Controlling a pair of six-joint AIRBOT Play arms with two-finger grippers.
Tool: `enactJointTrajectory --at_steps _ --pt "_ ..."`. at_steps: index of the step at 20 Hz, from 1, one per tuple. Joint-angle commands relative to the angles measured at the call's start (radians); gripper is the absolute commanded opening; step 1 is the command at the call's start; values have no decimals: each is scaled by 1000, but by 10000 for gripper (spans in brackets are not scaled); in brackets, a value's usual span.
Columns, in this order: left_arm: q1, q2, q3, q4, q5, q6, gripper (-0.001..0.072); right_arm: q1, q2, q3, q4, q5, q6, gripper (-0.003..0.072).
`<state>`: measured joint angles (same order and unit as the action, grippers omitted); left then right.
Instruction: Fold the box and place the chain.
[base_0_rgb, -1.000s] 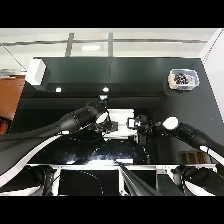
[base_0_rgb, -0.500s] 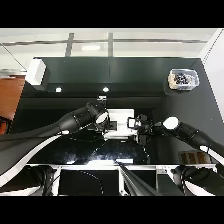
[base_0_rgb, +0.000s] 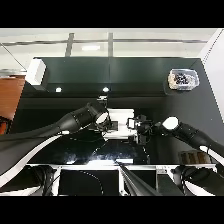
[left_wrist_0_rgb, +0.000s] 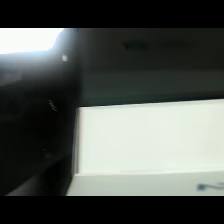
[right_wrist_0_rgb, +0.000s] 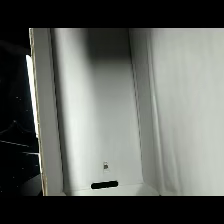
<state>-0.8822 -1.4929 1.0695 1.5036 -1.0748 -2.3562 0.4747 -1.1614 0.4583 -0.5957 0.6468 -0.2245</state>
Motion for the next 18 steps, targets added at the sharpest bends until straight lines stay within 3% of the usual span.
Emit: enactJointTrajectory --at_steps 1,6,7,8,10,14,15,16,18 --pt "0 0 1 3 -13 -5 354 0 -1 0 1 -1 4 444" --pt "0 0 0 11 -13 -5 350 0 -1 0 1 -1 4 444" --pt "0 0 0 11 -13 -5 282 0 -1 0 1 -1 4 444" --pt "0 0 0 10 -14 -5 146 0 -1 0 1 -1 4 444" --pt "0 0 0 7 -14 -4 27 0 -1 0 1 -1 4 444" --pt "0 0 0 8 -14 -4 27 0 0 0 1 -1 5 446" --pt "0 0 0 8 -15 -4 27 0 0 0 1 -1 16 512" --pt "3 0 0 8 -18 -4 27 -1 1 0 0 -1 51 720" --pt "6 0 1 14 -33 -4 27 -1 15 0 -51 4 126 720"
